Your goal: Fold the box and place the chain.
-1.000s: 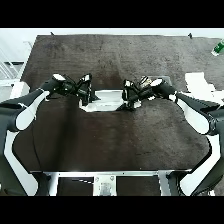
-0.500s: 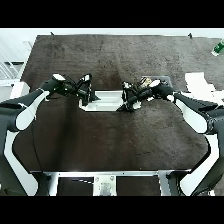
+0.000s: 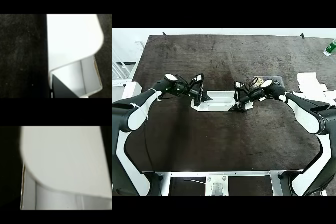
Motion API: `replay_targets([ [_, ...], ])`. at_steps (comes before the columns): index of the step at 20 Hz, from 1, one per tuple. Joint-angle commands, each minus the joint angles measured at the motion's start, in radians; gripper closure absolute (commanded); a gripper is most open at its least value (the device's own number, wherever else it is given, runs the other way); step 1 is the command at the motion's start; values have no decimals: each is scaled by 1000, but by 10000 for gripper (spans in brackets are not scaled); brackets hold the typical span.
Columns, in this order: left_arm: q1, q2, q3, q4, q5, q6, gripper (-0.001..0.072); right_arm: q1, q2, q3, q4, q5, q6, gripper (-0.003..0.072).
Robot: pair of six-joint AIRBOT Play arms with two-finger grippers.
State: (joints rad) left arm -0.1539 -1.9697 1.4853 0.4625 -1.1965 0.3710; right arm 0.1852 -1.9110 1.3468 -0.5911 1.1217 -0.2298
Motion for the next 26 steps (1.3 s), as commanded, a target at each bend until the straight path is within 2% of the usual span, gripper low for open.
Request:
replay_targets([
  [1, 1, 1, 0, 0, 0, 0, 687, 6, -1, 11, -42, -5, 17, 80],
  [24, 1, 1, 0, 0, 0, 0, 687, 16, -1, 23, -92, -2, 34, 84],
  [26, 1, 1, 0, 0, 0, 0, 687, 19, -1, 24, -101, 2, 39, 125],
])
